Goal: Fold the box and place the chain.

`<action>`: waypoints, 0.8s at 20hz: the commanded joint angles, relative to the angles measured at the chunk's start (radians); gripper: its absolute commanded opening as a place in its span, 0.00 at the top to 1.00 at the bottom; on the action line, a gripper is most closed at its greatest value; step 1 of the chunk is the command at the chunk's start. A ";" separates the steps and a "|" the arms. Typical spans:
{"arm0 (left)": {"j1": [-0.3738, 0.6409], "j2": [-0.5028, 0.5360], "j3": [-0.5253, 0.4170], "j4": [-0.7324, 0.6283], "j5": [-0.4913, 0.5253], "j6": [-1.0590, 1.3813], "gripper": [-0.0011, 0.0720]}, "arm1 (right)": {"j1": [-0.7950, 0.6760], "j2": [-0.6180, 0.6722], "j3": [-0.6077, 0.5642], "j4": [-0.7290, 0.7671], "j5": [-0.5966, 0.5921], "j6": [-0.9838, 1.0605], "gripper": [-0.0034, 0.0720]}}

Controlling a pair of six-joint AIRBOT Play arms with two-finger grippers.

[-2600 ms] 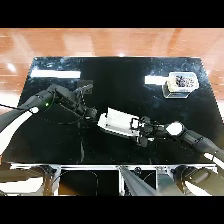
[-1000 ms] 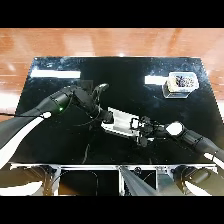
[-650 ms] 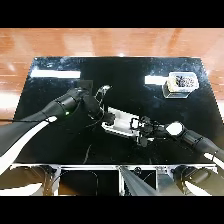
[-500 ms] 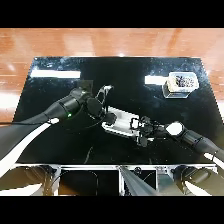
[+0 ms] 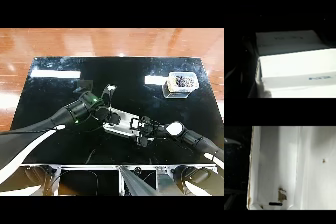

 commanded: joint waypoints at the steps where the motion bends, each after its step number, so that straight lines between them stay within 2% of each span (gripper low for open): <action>1: -0.008 -0.013 0.004 0.016 0.031 -0.031 0.35 | 0.001 0.000 0.000 0.000 0.001 0.000 0.30; 9: -0.013 -0.024 0.004 0.015 0.032 -0.031 0.35 | 0.001 0.000 0.000 0.000 0.001 0.000 0.30; 11: -0.013 -0.024 0.004 0.015 0.032 -0.031 0.35 | 0.001 0.000 0.000 0.000 0.001 0.000 0.33; 12: -0.013 -0.024 0.004 0.015 0.032 -0.031 0.35 | 0.001 0.000 0.000 0.000 0.002 0.000 0.45; 16: -0.013 -0.023 0.004 0.015 0.032 -0.031 0.35 | 0.001 0.000 0.000 0.000 0.002 0.000 0.46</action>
